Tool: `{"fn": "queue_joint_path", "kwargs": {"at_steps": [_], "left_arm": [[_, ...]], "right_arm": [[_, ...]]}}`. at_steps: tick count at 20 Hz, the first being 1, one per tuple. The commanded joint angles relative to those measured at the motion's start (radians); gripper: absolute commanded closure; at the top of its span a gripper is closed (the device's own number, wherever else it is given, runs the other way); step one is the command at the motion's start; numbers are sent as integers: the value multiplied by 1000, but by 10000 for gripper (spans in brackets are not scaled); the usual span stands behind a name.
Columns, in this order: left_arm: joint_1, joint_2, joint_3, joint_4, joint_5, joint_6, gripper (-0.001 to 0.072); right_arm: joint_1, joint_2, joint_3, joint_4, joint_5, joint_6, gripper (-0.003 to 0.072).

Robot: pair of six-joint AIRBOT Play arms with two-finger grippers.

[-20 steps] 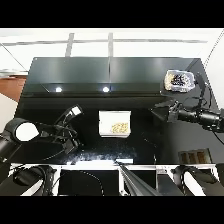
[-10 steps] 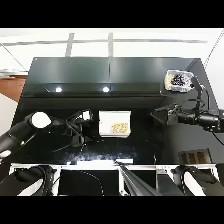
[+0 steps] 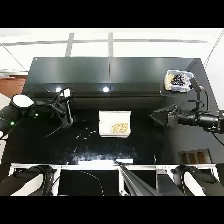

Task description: Fold the box and place the chain.

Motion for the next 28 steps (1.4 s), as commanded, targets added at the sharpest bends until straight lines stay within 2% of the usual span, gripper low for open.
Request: {"fn": "queue_joint_path", "kwargs": {"at_steps": [1, 5, 7, 9, 12, 15, 19, 28], "left_arm": [[27, -23, -35, -87, -61, 164, -1], [-80, -45, -84, -150, -53, 351, -1], [-123, -66, -85, -179, -29, 357, 1], [-131, -123, -85, -249, -45, 361, 1], [-130, -182, -85, -243, -57, 363, 1], [-154, -182, -84, -258, -56, 365, 2], [-187, -183, -80, -249, -3, 330, 4], [-204, -219, -40, -235, -4, 289, 5]], "right_arm": [[1, 1, 1, 4, -1, 1, -18], [1, 0, 1, 4, -22, 1, -18], [1, 1, 1, 4, -24, 1, -18], [1, 1, 1, 4, -24, 1, -18], [1, 1, 1, 4, -23, 1, -18], [1, 1, 1, 4, -26, 1, -18], [1, 1, 1, 4, -32, 1, -17], [1, 1, 1, 4, -31, 1, -17]]}}
